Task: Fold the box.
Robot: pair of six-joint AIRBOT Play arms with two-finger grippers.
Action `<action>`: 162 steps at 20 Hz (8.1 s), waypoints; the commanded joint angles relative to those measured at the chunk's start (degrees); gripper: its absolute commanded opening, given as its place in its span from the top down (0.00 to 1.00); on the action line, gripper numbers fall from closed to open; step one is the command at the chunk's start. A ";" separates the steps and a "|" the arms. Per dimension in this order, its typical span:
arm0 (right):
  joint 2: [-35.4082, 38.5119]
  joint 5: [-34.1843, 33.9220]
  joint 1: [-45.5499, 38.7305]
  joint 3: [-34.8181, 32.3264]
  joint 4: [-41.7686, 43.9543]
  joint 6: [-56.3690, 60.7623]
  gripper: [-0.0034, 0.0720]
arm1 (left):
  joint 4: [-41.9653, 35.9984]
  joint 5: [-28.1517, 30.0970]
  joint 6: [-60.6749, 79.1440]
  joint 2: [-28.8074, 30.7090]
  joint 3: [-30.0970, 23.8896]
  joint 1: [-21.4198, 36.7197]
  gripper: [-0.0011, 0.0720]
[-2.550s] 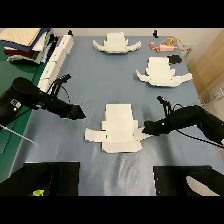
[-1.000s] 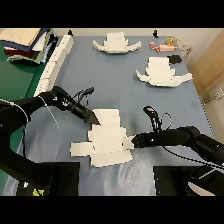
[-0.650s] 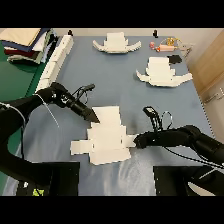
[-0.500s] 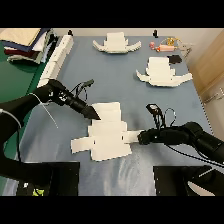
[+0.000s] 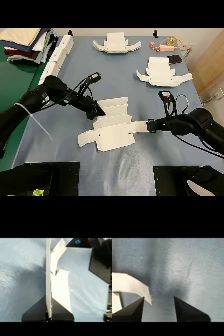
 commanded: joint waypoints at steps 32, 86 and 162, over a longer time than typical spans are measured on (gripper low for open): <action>0.02 -2.45 -0.24 4.66 -1.27 2.80 0.43 | -2.36 6.08 22.43 1.38 -10.19 -6.43 0.96; 0.02 -2.60 -0.24 4.59 1.14 2.78 0.43 | -5.27 26.53 26.67 6.60 -15.85 -16.90 0.96; 3.26 -3.50 41.62 -3.41 -24.55 -3.30 0.00 | 0.07 13.38 20.04 3.52 -12.72 -16.02 0.96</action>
